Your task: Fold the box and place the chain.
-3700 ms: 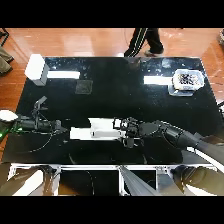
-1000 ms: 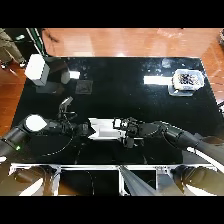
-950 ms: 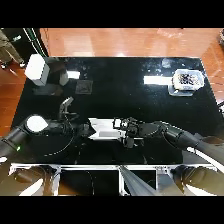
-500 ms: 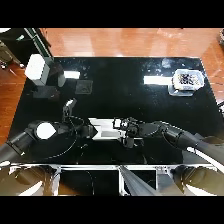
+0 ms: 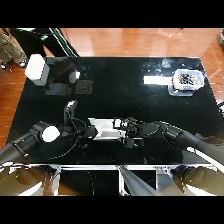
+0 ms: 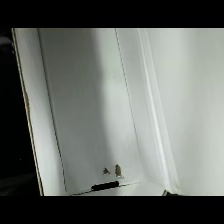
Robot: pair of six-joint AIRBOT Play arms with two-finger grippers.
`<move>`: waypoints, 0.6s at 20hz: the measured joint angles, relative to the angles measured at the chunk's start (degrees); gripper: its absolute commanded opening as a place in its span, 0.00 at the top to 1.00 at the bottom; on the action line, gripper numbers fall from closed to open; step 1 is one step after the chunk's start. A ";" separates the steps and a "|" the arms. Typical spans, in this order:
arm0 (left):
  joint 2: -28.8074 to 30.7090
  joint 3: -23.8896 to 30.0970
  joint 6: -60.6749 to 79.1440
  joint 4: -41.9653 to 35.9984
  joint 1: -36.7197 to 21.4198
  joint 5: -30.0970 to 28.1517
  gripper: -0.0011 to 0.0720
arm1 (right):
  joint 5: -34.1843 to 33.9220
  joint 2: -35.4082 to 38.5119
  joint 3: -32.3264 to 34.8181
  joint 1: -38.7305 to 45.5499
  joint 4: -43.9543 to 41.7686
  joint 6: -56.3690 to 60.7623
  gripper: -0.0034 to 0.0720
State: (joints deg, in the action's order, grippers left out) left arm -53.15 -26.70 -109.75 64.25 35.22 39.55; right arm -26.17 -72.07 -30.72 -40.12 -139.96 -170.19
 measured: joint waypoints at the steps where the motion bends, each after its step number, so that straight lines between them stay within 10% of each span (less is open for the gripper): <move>1: -0.07 -0.02 -0.76 0.35 0.04 -0.02 0.10 | 0.00 0.00 0.00 0.00 0.00 0.00 0.70; 12: -7.85 -10.21 -16.22 18.43 9.49 9.49 0.21 | 0.00 0.00 0.00 0.00 0.02 0.02 0.70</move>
State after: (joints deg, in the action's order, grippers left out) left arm -60.99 -36.91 -125.97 82.67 44.71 49.04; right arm -26.17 -72.07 -30.72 -40.12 -139.94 -170.17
